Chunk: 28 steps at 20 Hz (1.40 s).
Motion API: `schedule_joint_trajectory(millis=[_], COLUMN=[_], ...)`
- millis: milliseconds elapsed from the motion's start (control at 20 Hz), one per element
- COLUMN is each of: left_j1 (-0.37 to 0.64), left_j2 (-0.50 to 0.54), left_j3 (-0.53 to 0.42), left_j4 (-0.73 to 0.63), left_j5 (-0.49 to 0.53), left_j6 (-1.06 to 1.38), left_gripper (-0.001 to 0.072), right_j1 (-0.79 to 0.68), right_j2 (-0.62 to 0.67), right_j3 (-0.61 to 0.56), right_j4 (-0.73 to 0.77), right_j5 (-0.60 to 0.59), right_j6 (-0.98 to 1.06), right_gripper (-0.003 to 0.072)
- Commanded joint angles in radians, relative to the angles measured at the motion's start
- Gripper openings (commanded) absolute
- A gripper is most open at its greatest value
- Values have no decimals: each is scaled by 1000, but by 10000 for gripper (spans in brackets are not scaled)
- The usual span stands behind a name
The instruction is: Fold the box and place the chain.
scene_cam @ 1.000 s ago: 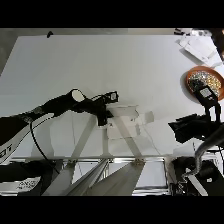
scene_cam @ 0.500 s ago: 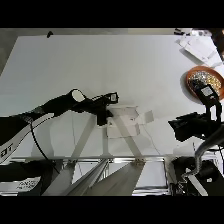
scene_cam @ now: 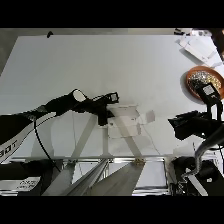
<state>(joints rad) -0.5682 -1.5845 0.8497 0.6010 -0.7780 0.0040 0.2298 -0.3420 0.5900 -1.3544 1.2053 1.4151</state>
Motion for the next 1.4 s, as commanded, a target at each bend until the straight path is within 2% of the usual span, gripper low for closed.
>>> schedule_joint_trajectory(millis=[0,250,500,550,600,700,800,950,1100,1300,1350], left_j1=[-1,-1,-1,-1,-1,-1,-1,-1,-1,-1,-1], left_j2=[-4,-4,-3,-4,-4,-4,-4,-4,-4,-4,-4], left_j3=[-1,-1,-1,-1,-1,-1,-1,-1,-1,-1,-1], left_j4=[9,9,9,9,9,9,9,8,8,9,9], left_j5=[4,3,3,3,3,3,3,3,3,0,0], left_j6=[0,-4,-5,-5,-4,-5,-5,-5,-4,-4,-5], left_gripper=[6,11,11,11,11,11,11,11,11,11,11], right_j1=[1,1,1,1,1,1,2,96,206,294,317], right_j2=[1,1,-6,-9,-11,-16,-24,-29,-37,-47,-56], right_j3=[1,1,0,0,0,0,0,-26,-134,-259,-267], right_j4=[0,0,9,31,73,190,256,211,52,44,54], right_j5=[-2,-1,6,12,20,43,82,100,37,-121,-164], right_j6=[-1,-13,-209,-278,-364,-534,-673,-824,-839,-863,-879], right_gripper=[361,361,357,268,141,8,6,5,5,10,64])
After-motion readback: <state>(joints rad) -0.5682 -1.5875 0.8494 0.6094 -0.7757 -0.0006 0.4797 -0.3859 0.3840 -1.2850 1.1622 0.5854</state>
